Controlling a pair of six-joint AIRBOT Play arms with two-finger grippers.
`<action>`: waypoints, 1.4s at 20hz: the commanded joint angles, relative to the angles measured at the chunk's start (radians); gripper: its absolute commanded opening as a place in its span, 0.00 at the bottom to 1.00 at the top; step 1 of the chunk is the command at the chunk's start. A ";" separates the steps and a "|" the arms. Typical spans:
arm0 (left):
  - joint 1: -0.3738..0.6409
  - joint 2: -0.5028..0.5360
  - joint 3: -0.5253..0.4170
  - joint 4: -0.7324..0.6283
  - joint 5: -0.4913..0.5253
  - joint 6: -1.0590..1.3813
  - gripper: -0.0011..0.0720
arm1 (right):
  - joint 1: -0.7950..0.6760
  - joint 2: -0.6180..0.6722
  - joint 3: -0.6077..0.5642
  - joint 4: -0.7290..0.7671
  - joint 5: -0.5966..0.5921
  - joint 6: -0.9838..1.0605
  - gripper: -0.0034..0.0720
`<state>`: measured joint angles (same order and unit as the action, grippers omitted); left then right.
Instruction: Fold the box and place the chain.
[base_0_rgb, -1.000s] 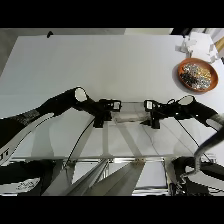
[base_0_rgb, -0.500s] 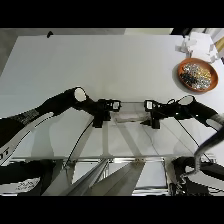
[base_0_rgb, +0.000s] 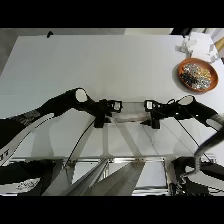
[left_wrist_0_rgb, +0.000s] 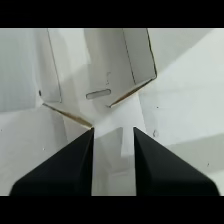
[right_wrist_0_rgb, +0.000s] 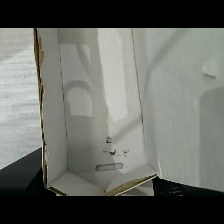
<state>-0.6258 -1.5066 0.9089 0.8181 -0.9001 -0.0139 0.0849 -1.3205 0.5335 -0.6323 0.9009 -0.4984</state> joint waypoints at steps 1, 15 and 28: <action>-0.013 0.000 0.000 -0.045 0.040 0.016 0.28 | 0.000 0.001 0.000 0.000 0.000 0.000 0.59; -0.045 0.000 0.000 -0.123 0.068 0.040 0.09 | 0.000 0.001 0.000 0.000 0.000 0.000 0.59; -0.080 -0.029 0.000 -0.149 0.107 0.039 0.34 | 0.000 0.001 0.000 0.000 0.000 0.000 0.59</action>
<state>-0.7010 -1.5322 0.9089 0.6773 -0.7891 0.0257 0.0849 -1.3201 0.5339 -0.6338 0.9020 -0.5014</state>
